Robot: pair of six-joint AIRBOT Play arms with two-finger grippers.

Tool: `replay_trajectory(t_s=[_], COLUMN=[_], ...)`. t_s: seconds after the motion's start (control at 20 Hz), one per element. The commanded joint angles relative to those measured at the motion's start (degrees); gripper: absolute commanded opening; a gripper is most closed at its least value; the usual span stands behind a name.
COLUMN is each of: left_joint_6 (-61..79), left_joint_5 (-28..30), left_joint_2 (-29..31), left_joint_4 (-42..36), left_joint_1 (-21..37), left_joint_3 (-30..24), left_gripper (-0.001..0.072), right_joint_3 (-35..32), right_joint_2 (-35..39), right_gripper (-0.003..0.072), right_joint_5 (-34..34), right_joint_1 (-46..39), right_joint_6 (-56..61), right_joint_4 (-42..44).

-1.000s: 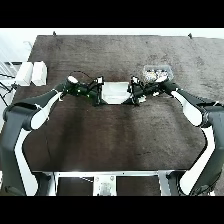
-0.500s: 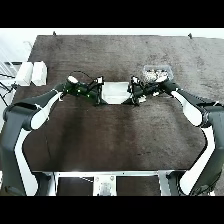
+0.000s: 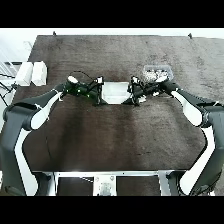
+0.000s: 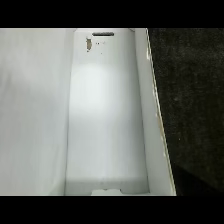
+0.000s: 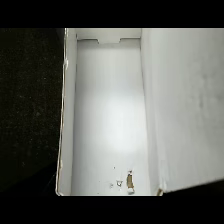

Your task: Fold the box and place the chain.

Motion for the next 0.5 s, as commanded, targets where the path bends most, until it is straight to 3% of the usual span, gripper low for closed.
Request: replay_trajectory(t_s=[0.0, 0.05, 0.1, 0.2, 0.3, 0.4, 0.45], left_joint_6=[0.0, 0.0, 0.0, 0.0, 0.0, 0.0, 0.0], left_joint_5=[0.0, 0.0, 0.0, -0.1, -0.2, -0.1, -0.2], left_joint_2=[0.0, 0.0, 0.0, 0.0, 0.0, 0.0, 0.0], left_joint_4=[0.0, 0.0, 0.0, 0.0, 0.0, 0.0, 0.0], left_joint_1=[0.1, 0.1, 0.1, 0.1, 0.1, 0.1, 0.1], left_joint_3=[0.0, 0.0, 0.0, 0.0, 0.0, 0.0, 0.0], left_gripper=[0.0471, 0.0471, 0.0471, 0.0471, 0.0471, 0.0471, 0.0471], right_joint_3=[0.0, 0.0, 0.1, 0.7, 0.7, 0.7, 0.7], right_joint_2=[0.0, 0.0, 0.1, 0.1, 0.2, 0.6, 1.0], right_gripper=[0.0418, 0.0441, 0.0575, 0.0623, 0.0624, 0.072, 0.072], right_joint_5=[0.5, 0.7, 0.7, 0.7, 0.8, 1.0, 1.0], right_joint_1=[0.1, 0.0, 0.0, -0.7, -1.4, -2.3, -2.8], right_joint_6=[1.5, 1.9, 3.0, 5.0, 6.7, 8.6, 9.8], right_joint_4=[0.0, 0.2, 0.3, 0.2, -0.2, -2.1, -3.6])
